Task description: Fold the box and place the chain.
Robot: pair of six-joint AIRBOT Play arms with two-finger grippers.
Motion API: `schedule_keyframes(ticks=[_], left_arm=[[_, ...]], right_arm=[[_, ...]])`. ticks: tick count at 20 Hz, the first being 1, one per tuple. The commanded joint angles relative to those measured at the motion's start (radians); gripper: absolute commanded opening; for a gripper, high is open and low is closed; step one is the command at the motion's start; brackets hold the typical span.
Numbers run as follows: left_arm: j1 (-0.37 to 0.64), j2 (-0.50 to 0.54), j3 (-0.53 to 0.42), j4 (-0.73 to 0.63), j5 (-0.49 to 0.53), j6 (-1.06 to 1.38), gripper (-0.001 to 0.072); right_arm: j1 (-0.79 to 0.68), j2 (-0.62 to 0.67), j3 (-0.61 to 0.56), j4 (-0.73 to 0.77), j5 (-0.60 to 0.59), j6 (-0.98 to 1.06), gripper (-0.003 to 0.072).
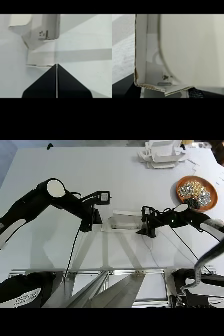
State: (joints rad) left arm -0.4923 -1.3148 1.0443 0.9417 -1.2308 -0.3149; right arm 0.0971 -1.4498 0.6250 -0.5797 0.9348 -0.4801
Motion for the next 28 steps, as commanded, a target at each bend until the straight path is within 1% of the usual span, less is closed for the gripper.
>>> schedule_keyframes(ticks=[1,4,6,10,12,15,17,20,21,22,23,24,26,28], left_arm=[[-0.075,-0.013,0.000,-0.071,0.056,-0.022,0.0003],[-0.166,-0.060,0.000,-0.195,0.363,-0.031,0.0003],[-0.198,-0.100,0.000,-0.303,0.555,-0.034,0.0006],[-0.192,-0.207,0.000,-0.528,0.807,-0.133,0.0006],[-0.186,-0.249,0.000,-0.615,0.858,-0.140,0.0006],[-0.185,-0.293,0.000,-0.637,0.840,-0.167,0.0006],[-0.187,-0.302,0.000,-0.637,0.816,-0.187,0.0006],[-0.175,-0.300,0.000,-0.633,0.739,-0.187,0.0003],[-0.165,-0.289,0.000,-0.626,0.701,-0.187,0.0003],[-0.151,-0.265,0.000,-0.591,0.650,-0.187,0.0002],[-0.135,-0.229,0.000,-0.527,0.613,-0.188,0.0002],[-0.119,-0.180,0.000,-0.433,0.574,-0.196,0.0002],[-0.091,-0.074,0.000,-0.209,0.492,-0.290,0.0002],[-0.079,0.020,0.000,0.010,0.327,-0.357,0.0002]], right_arm=[[-0.001,0.000,0.000,0.000,0.000,0.000,0.0404],[-0.001,0.000,0.000,0.000,0.000,0.000,0.0404],[-0.001,0.000,0.000,0.000,0.000,0.000,0.0404],[-0.001,0.000,0.000,0.000,0.000,0.000,0.0404],[-0.001,0.000,0.000,0.000,0.000,0.000,0.0404],[-0.001,0.000,0.000,0.000,0.000,0.000,0.0404],[-0.001,0.000,0.000,0.000,0.000,0.000,0.0404],[-0.001,0.000,0.000,0.000,0.000,0.000,0.0404],[-0.001,0.000,0.000,0.000,0.001,0.000,0.0404],[-0.001,0.000,0.000,0.000,0.000,0.000,0.0404],[-0.001,0.000,0.000,0.000,0.000,0.000,0.0404],[-0.001,0.000,0.000,0.000,0.000,0.000,0.0404],[-0.001,0.000,0.000,0.000,0.000,0.000,0.0404],[-0.001,0.000,0.000,0.000,0.000,0.000,0.0404]])
